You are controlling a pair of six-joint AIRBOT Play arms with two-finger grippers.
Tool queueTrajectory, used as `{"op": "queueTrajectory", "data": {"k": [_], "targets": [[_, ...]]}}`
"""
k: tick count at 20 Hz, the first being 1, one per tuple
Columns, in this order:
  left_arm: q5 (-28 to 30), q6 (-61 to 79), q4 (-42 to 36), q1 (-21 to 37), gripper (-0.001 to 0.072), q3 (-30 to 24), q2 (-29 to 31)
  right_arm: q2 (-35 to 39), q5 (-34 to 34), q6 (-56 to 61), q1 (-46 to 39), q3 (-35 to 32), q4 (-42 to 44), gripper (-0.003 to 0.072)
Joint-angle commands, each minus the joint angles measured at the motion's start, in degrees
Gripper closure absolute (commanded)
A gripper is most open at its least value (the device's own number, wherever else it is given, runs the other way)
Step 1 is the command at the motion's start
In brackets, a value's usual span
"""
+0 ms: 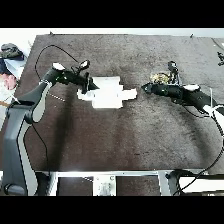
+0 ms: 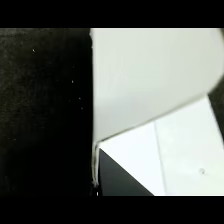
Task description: Fold the box and place the chain.
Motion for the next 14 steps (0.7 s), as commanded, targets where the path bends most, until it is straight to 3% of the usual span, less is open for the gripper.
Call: {"op": "queueTrajectory", "data": {"k": [1,6,10,14], "targets": [[2.16,3.89,0.24,0.02,0.0702,-3.10,-0.09,0.04,-0.04,-0.55,-0.04,0.04,-0.31,0.0220],[2.62,4.02,-0.28,0.02,0.0699,-3.98,-0.07,0.07,1.03,-13.94,0.00,0.07,1.66,0.0219],[2.58,3.98,-0.26,0.04,0.0698,-3.98,-0.07,0.07,10.29,-28.74,0.48,0.17,7.30,0.0190],[2.60,3.98,-0.37,0.02,0.0698,-3.98,-0.07,0.04,15.63,-39.98,5.44,0.15,4.66,0.0189]]}}
